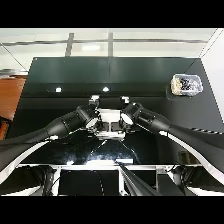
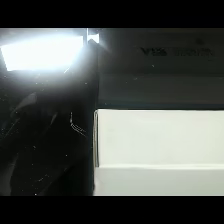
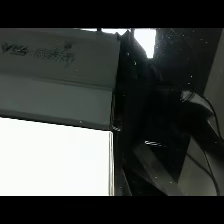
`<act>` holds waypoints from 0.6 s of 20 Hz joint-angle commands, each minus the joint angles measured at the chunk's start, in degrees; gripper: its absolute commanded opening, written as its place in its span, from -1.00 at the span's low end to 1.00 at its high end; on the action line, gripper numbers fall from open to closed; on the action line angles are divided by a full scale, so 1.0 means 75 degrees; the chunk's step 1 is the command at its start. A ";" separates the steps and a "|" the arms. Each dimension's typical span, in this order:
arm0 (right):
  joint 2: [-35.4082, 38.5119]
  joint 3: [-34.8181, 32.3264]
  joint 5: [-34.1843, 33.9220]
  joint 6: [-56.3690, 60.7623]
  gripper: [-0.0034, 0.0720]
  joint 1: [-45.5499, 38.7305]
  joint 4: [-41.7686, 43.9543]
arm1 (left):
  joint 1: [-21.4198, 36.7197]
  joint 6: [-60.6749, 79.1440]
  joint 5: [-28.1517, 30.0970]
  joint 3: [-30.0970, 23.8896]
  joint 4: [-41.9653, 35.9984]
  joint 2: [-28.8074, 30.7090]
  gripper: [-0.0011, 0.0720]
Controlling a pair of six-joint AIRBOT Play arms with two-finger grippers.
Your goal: Fold the box and place the chain.
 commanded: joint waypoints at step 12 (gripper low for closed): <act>-0.0012 0.0003 -0.0023 0.0111 -0.75 0.0000 0.0020 | 0.0003 0.0012 0.0006 0.0006 0.0006 -0.0003 -0.89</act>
